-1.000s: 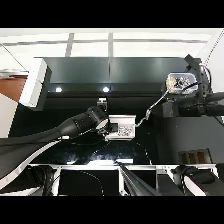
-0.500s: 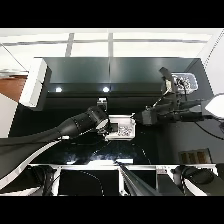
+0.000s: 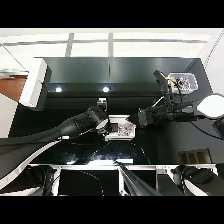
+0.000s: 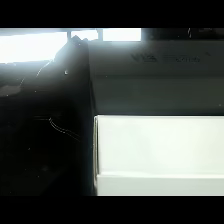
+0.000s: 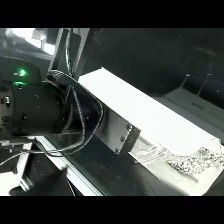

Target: Fold the box and place the chain.

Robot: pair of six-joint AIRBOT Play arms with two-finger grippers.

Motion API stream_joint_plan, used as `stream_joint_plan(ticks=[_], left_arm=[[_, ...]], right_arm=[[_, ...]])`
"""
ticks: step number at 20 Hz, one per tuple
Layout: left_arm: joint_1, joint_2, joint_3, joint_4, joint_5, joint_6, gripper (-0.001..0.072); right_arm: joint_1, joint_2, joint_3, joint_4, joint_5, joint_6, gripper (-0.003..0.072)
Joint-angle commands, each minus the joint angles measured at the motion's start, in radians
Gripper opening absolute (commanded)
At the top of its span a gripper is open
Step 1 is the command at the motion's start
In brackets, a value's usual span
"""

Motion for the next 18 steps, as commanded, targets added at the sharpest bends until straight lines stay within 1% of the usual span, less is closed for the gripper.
stream_joint_plan(ticks=[1, 3, 5, 6, 8, 9, 10, 12, 14, 16, 18], left_arm=[[0.001, 0.0, 0.0, 0.0, 0.0, 0.0, 0.0034], [0.001, 0.0, 0.0, 0.0, 0.0, 0.0, 0.0034], [0.001, 0.0, 0.0, 0.0, 0.0, 0.0, 0.0034], [0.001, 0.0, 0.0, 0.0, 0.0, 0.0, 0.0034], [0.001, 0.0, 0.0, 0.0, 0.0, 0.0, 0.0034], [0.001, 0.0, 0.0, 0.0, 0.0, 0.0, 0.0034], [0.001, 0.0, 0.0, 0.0, 0.0, 0.0, 0.0034], [0.001, 0.0, 0.0, 0.0, 0.0, 0.0, 0.0034], [0.001, 0.0, 0.0, 0.0, 0.0, 0.0, 0.0034], [0.001, 0.0, 0.0, 0.0, 0.0, 0.0, 0.0034], [0.001, 0.0, 0.0, 0.0, 0.0, 0.0, 0.0034]], right_arm=[[-0.062, 0.0, 0.008, -0.005, 0.058, 0.002, 0.0504], [-0.181, 0.015, 0.009, -0.042, 0.098, 0.0, 0.0504], [-0.292, 0.017, 0.006, -0.18, 0.097, 0.003, 0.0504], [-0.329, 0.016, -0.006, -0.297, 0.042, 0.038, 0.0503], [-0.36, 0.006, -0.052, -0.54, -0.146, 0.242, 0.0505], [-0.362, -0.012, -0.07, -0.603, -0.231, 0.285, 0.0533], [-0.362, -0.05, -0.076, -0.61, -0.3, 0.29, 0.0701], [-0.363, -0.154, -0.075, -0.607, -0.435, 0.322, 0.0704], [-0.38, -0.276, -0.044, -0.61, -0.537, 0.474, 0.0698], [-0.383, -0.399, 0.03, -0.61, -0.57, 0.552, 0.0695], [-0.383, -0.509, 0.104, -0.61, -0.564, 0.618, 0.0693]])
